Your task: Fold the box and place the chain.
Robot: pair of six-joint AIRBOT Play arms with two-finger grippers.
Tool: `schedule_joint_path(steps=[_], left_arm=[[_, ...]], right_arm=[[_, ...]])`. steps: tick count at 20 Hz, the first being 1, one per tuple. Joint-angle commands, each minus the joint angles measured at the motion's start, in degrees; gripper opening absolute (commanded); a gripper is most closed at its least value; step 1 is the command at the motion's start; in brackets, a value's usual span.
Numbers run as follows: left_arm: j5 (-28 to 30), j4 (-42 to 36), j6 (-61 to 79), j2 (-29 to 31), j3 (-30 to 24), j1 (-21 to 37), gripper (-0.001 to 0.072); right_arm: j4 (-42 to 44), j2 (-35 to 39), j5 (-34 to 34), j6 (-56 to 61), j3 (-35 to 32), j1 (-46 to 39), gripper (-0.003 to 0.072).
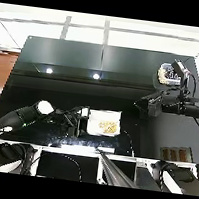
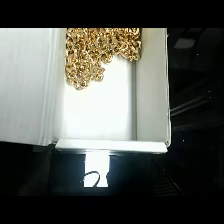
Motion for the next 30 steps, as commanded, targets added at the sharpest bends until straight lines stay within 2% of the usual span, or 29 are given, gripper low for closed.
schedule_joint_path(steps=[1,4,8,11,12,13,14,16,18,20,22,26,28,30], left_arm=[[0.5,0.0,-0.4,0.0,0.0,-0.4,0.0709],[0.7,0.0,0.2,0.0,0.1,-1.7,0.0709],[4.8,-0.2,0.3,0.0,0.2,-3.2,0.0707],[4.9,-0.2,0.3,0.0,0.2,-3.2,0.0693],[4.9,-0.2,0.3,0.0,0.2,-3.2,0.0567],[5.0,-0.1,0.3,0.0,0.2,-3.2,0.0378],[5.2,0.1,0.3,0.0,0.2,-3.2,0.0332],[5.6,0.5,0.3,0.0,0.3,-3.2,0.0331],[6.0,0.5,0.3,0.0,0.5,-3.2,0.033],[6.3,0.5,0.3,0.0,0.7,-3.2,0.0331],[6.3,0.5,0.3,0.0,0.8,-3.2,0.033],[6.2,0.5,0.0,0.0,0.8,-3.2,0.033],[6.2,0.5,0.0,0.0,0.8,-3.2,0.033],[6.2,0.5,0.0,0.0,0.8,-3.2,0.0331]], right_arm=[[0.0,0.0,0.0,0.0,0.0,0.1,0.0704],[0.0,0.0,-0.1,0.0,0.0,0.1,0.0704],[0.0,0.0,-0.2,0.0,0.0,0.1,0.0703],[0.0,0.0,-0.2,0.0,0.0,0.1,0.0703],[-0.2,0.0,-0.2,0.0,0.0,0.1,0.0703],[-0.5,0.0,-0.2,0.0,0.0,0.1,0.0703],[-1.2,0.0,-0.1,0.0,0.0,0.1,0.0704],[-2.5,0.0,0.8,0.0,-0.7,0.4,0.0707],[-8.7,-0.1,0.3,0.1,-1.4,3.7,0.0706],[-12.0,-0.5,-4.4,1.4,-1.8,7.6,0.0705],[-9.9,-2.6,-10.7,2.0,-1.8,11.3,0.0704],[-4.8,-9.9,-16.1,1.7,-1.8,15.3,0.0704],[-1.2,-12.2,-14.2,-2.4,-1.8,15.5,0.0703],[-0.9,-12.6,-7.5,-9.5,-1.8,15.5,0.0696]])
